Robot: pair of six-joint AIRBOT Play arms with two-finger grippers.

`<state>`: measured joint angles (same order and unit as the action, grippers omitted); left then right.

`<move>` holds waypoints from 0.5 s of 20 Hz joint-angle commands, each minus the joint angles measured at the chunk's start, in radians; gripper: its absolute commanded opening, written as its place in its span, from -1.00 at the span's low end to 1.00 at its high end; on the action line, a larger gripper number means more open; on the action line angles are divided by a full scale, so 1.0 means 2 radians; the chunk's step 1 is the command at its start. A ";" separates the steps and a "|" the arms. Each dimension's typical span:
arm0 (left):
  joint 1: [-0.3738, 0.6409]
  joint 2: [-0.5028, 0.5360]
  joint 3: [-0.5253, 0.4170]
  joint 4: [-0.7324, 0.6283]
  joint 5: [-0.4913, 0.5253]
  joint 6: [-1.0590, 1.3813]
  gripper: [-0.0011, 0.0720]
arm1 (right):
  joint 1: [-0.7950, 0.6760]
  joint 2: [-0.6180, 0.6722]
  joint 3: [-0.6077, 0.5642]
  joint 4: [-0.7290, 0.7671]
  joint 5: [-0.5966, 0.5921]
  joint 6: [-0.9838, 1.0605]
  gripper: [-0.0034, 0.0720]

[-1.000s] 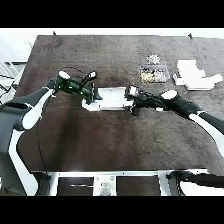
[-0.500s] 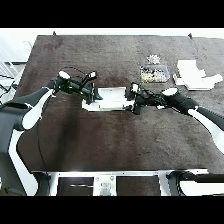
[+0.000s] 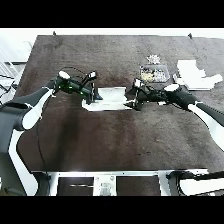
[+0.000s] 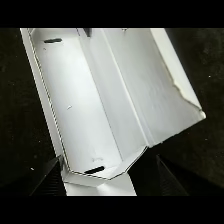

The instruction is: Fold the box and place the chain.

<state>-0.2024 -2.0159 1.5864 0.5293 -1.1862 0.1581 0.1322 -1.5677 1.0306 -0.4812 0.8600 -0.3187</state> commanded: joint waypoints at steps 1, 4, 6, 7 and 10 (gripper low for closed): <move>0.000 0.000 0.000 0.000 0.000 0.000 -0.92 | -0.012 -0.029 0.031 -0.003 0.057 0.000 0.93; 0.000 0.000 0.000 0.000 0.000 0.000 -0.92 | -0.024 -0.060 0.067 -0.015 0.106 0.000 0.93; 0.000 0.000 0.000 0.000 0.000 0.000 -0.92 | -0.029 -0.086 0.096 -0.023 0.140 0.000 0.93; 0.000 0.000 0.000 0.000 0.000 0.000 -0.92 | -0.029 -0.098 0.110 -0.029 0.153 0.000 0.93; 0.000 0.000 0.000 0.000 0.000 0.000 -0.92 | -0.028 -0.132 0.152 -0.044 0.175 0.001 0.93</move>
